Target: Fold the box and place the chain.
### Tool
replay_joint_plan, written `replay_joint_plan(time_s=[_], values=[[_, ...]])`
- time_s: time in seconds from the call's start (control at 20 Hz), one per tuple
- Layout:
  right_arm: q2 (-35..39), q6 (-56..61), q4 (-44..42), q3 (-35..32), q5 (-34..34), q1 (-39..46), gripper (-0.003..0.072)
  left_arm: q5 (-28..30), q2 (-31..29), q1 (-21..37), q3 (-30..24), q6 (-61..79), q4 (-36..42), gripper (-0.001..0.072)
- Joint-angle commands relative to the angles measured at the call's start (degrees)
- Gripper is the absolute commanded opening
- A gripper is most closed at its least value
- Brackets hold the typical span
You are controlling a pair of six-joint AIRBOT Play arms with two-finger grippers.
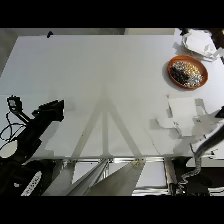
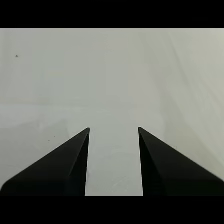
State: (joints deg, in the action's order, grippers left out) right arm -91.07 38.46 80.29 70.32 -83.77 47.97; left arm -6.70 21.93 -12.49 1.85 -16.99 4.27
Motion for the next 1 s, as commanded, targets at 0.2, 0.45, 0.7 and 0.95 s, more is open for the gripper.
replay_joint_plan(time_s=[0.2, 0.45, 0.7, 0.95], values=[[1.2, 2.2, -11.4, 0.0, -4.0, -19.3, 0.0008, 0.0, 0.0, 0.0, 0.0, 0.0, 0.0, 0.0352], [6.0, 4.8, -17.7, -0.1, -0.2, -29.6, 0.0008, 0.0, 0.0, 0.0, 0.0, 0.0, 0.0, 0.0352], [14.9, 1.4, -31.5, -9.7, 7.5, -32.2, 0.0007, 0.0, 0.0, 0.0, 0.0, 0.0, 0.0, 0.0352], [29.4, -6.5, -40.0, -30.6, 17.4, -32.2, 0.0007, 0.0, 0.0, 0.0, 0.0, 0.0, 0.0, 0.0352]])
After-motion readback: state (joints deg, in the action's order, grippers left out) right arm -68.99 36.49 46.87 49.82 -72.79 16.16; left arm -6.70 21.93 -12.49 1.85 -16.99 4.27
